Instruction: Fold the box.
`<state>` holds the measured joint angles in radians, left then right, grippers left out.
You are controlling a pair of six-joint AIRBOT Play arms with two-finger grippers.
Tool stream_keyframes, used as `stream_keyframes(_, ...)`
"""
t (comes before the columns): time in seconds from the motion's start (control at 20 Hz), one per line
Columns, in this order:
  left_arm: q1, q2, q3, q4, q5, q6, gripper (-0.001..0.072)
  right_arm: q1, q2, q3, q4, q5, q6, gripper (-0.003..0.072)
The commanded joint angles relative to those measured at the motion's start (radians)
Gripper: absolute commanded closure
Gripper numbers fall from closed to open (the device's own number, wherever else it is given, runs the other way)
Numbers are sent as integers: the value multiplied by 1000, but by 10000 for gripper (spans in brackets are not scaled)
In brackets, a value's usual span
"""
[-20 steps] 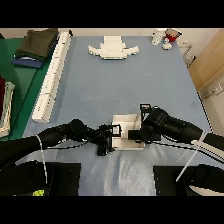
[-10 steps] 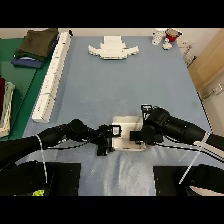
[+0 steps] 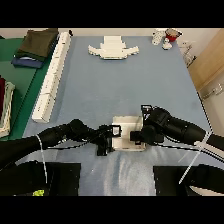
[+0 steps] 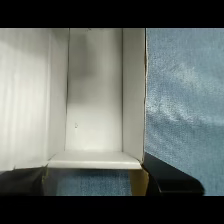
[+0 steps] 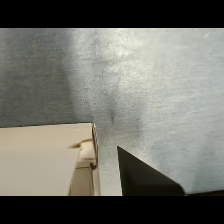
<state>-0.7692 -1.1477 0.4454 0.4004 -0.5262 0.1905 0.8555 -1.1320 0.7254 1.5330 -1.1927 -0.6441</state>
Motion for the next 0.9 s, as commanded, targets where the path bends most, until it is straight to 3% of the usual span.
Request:
stream_keyframes(0.0, 0, 0, 0, 0, 0, 0, 181, 0, 35, 6, -9, -10, -32, 277)
stream_keyframes(0.3, 0, 0, 0, 0, 0, 0, 182, -2, 247, 50, -45, -88, -39, 300)
stream_keyframes(0.35, 0, 0, 0, 0, 0, 0, 181, -11, 283, 50, -60, -104, -39, 473)
stream_keyframes(0.45, 0, 0, 0, 0, 0, 0, 181, -79, 312, 46, -135, -169, -61, 677)
stream_keyframes(0.6, 0, 0, 0, 0, 0, 0, 181, -286, 273, 34, -153, -170, -208, 684)
stream_keyframes(0.7, 0, 0, 0, 0, 0, 0, 181, -455, 206, 31, -27, -77, -372, 684)
stream_keyframes(0.85, 0, 0, 0, 0, 0, 0, 181, -695, 61, 32, 387, 64, -748, 685)
